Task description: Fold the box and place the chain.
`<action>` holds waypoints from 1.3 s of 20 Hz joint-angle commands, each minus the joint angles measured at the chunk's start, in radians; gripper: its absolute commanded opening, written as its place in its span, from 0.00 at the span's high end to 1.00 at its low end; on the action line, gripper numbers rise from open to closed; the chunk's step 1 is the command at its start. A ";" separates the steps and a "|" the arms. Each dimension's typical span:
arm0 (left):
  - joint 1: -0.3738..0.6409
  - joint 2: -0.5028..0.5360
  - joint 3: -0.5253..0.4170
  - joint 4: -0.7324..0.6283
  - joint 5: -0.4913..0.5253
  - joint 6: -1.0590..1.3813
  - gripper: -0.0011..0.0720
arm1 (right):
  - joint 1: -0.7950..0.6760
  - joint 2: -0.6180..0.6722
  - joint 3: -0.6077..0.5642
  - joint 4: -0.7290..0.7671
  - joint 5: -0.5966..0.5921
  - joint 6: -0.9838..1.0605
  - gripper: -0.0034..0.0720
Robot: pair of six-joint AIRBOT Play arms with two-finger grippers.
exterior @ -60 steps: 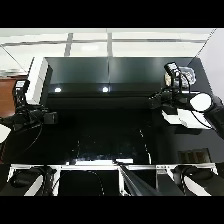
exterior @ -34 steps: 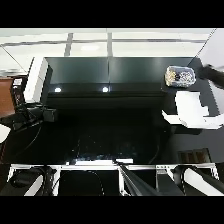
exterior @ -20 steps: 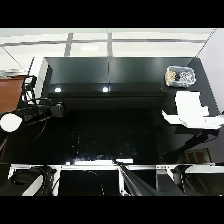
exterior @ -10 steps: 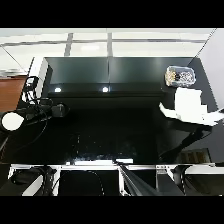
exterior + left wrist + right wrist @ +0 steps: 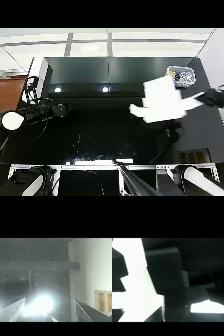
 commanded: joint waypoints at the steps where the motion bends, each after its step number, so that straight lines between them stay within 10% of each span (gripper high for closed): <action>1: 0.000 -0.045 0.000 -0.111 0.010 0.085 0.01 | 0.264 0.213 -0.272 0.200 -0.285 0.012 0.94; 8: 0.014 -0.426 0.215 -0.552 -0.191 0.531 0.01 | 0.756 0.289 -0.560 0.267 -0.698 0.119 0.93; 15: 0.043 -0.818 0.464 -0.751 -0.467 0.567 0.01 | 0.804 0.289 -0.561 0.265 -0.698 0.119 0.93; 26: -0.093 -1.084 0.671 -0.764 -0.752 0.596 0.02 | 0.804 0.289 -0.561 0.265 -0.699 0.119 0.93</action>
